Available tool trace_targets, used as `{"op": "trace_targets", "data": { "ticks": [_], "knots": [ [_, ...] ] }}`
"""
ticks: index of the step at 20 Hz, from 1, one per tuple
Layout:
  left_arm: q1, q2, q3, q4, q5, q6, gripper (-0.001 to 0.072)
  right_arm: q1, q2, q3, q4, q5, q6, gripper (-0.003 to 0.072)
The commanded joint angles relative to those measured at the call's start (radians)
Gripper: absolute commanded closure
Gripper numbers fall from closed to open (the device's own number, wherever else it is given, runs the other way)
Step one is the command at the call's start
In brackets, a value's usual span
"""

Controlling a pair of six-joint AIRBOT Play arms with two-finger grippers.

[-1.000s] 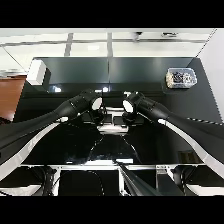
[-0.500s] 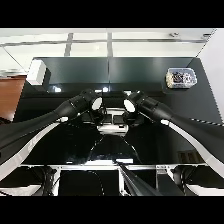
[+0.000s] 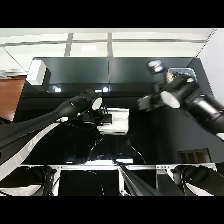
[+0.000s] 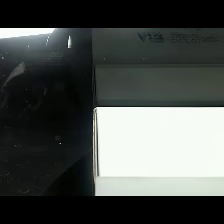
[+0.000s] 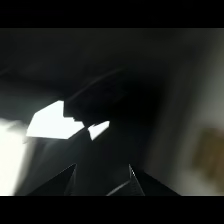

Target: Fold the box and place the chain.

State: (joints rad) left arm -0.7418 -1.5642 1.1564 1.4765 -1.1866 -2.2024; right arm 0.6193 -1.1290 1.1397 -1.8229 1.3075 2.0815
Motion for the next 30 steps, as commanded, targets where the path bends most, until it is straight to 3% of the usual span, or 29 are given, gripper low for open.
{"op": "trace_targets", "data": {
  "ticks": [1, 2, 4, 6, 11, 15, 17, 24, 25, 26, 27, 28, 30],
  "knots": [
    [0.001, 0.0, 0.0, 0.0, 0.0, 0.0, 0.0683, -0.174, 0.032, -0.032, -0.302, -0.159, -0.036, 0.0049],
    [0.001, 0.0, 0.0, 0.0, 0.0, 0.0, 0.0683, -0.244, 0.013, -0.037, -0.286, -0.256, -0.041, -0.0034],
    [0.001, 0.0, 0.0, 0.0, -0.001, 0.0, 0.0682, -0.377, -0.054, -0.032, -0.198, -0.45, -0.04, -0.0034],
    [0.001, 0.0, 0.0, 0.0, -0.003, 0.0, 0.0682, -0.492, -0.173, 0.042, -0.088, -0.505, -0.039, -0.0034],
    [0.001, 0.0, 0.0, -0.001, -0.004, 0.0, 0.0682, -0.71, -0.558, 0.417, 0.34, -0.384, -0.17, -0.0029],
    [0.001, 0.0, 0.0, 0.0, -0.012, 0.0, 0.0682, -0.769, -0.77, 0.657, 0.328, -0.188, -0.171, -0.0028],
    [0.001, 0.0, 0.0, 0.0, -0.011, 0.0, 0.0682, -0.78, -0.821, 0.717, 0.327, -0.174, -0.171, 0.008],
    [0.001, 0.0, 0.0, 0.0, -0.014, 0.0, 0.0683, -0.782, -0.9, 0.744, 0.323, -0.165, -0.171, 0.0081],
    [0.001, 0.0, 0.0, 0.0, -0.015, 0.0, 0.0682, -0.783, -0.903, 0.744, 0.323, -0.166, -0.171, 0.0158],
    [0.001, 0.0, 0.0, 0.0, -0.014, 0.0, 0.0683, -0.785, -0.902, 0.744, 0.323, -0.169, -0.171, 0.0321],
    [0.001, 0.0, 0.0, 0.0, -0.015, 0.0, 0.0682, -0.789, -0.897, 0.745, 0.327, -0.166, -0.171, 0.0619],
    [0.001, 0.0, 0.0, 0.0, -0.015, 0.0, 0.0682, -0.793, -0.885, 0.745, 0.328, -0.163, -0.177, 0.067],
    [0.001, 0.0, 0.0, 0.0, -0.015, 0.0, 0.0682, -0.797, -0.838, 0.745, 0.323, -0.168, -0.267, 0.0671]
  ]
}}
